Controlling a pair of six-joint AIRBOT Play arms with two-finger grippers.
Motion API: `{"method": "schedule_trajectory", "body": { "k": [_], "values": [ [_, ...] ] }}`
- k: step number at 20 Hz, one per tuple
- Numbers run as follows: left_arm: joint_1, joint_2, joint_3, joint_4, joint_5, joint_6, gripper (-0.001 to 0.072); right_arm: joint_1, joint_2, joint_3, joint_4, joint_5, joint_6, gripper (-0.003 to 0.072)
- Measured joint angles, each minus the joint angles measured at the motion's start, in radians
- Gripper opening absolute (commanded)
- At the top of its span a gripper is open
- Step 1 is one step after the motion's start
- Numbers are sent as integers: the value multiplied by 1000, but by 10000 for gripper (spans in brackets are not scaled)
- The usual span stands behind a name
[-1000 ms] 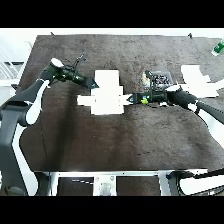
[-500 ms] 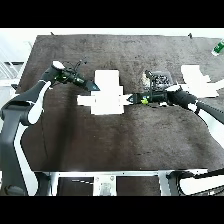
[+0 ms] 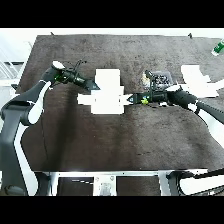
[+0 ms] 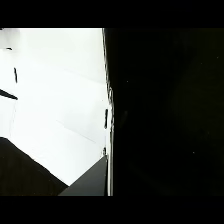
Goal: Fold the box and place the chain.
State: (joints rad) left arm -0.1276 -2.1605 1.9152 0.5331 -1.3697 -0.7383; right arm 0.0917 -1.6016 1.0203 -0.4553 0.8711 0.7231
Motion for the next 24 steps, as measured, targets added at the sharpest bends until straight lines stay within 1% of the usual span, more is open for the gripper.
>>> {"method": "schedule_trajectory", "body": {
  "k": [1,2,3,5,6,7,8,9,10,12,15,20,24],
  "values": [
    [0,0,0,0,0,3,209,0,0,0,0,0,0,13],
    [0,0,0,0,0,5,167,0,0,0,0,0,0,12],
    [0,0,0,-1,0,7,112,0,0,0,-1,0,-1,13],
    [0,0,0,-3,-1,11,108,0,0,0,-2,0,-1,12],
    [0,0,0,-3,-1,11,21,0,0,0,-2,0,-1,13],
    [0,0,0,-8,-4,16,21,0,0,0,-2,0,-2,13],
    [-1,0,0,-10,-10,22,21,0,0,0,-5,0,-2,60],
    [-2,0,0,-10,-7,31,21,0,0,0,-5,0,-2,204],
    [-2,0,0,-1,-7,48,20,0,0,0,-3,1,-3,306],
    [1,-1,0,-5,-6,103,20,-2,0,0,-3,3,-3,307],
    [-1,0,0,-16,-33,244,16,-21,4,0,0,6,-3,308],
    [0,1,0,-57,-95,505,14,-113,26,0,5,17,-2,308],
    [-1,14,-7,-88,-124,650,14,-175,33,0,12,41,-2,308]
  ]
}}
